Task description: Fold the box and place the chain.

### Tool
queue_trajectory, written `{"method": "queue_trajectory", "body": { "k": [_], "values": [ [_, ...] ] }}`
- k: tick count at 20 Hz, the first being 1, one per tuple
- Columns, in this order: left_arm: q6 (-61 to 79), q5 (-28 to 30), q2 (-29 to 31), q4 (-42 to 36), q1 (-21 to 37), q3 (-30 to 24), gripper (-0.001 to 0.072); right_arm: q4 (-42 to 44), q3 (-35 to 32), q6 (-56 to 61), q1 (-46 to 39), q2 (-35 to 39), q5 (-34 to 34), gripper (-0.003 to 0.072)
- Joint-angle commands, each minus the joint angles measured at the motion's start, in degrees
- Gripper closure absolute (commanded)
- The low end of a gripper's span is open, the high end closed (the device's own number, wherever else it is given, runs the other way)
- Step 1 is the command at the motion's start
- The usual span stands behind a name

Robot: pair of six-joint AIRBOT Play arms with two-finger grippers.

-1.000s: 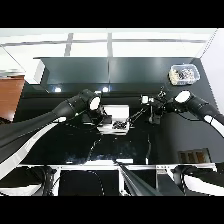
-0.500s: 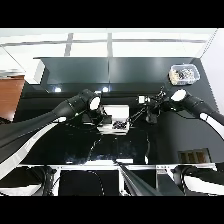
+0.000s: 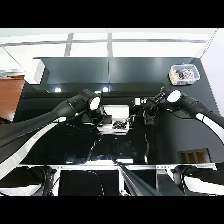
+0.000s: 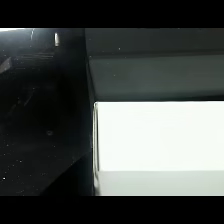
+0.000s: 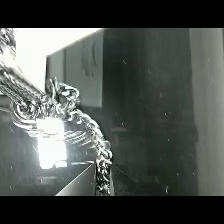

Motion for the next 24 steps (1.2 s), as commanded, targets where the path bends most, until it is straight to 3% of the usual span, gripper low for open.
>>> {"method": "queue_trajectory", "body": {
  "k": [1, 7, 11, 15, 19, 24],
  "values": [
    [0.0, 0.0, 0.0, 0.0, 0.0, 0.0, 0.0682, -3.7, 0.0, 5.8, 0.1, 1.9, 2.9, 0.0668],
    [0.0, 0.0, 0.0, 0.0, 0.0, 0.0, 0.0682, -4.8, 0.0, 25.8, 0.1, 15.2, 3.1, 0.0669],
    [0.0, 0.0, 0.0, 0.0, 0.0, 0.0, 0.0682, -1.0, 1.2, 39.9, 0.1, 28.1, 9.3, 0.0669],
    [0.0, 0.1, 0.0, 0.0, 0.0, 0.0, 0.0682, 14.1, 3.4, 45.8, 0.1, 35.3, 11.6, 0.0668],
    [0.0, 0.2, 0.0, 0.0, 0.0, 0.0, 0.0682, 32.6, 4.0, 45.8, 0.1, 35.6, 11.0, 0.0668],
    [0.0, 0.2, 0.0, 0.0, 0.0, 0.0, 0.0682, 43.8, 4.0, 45.7, 0.1, 35.6, 10.8, 0.0668]
  ]
}}
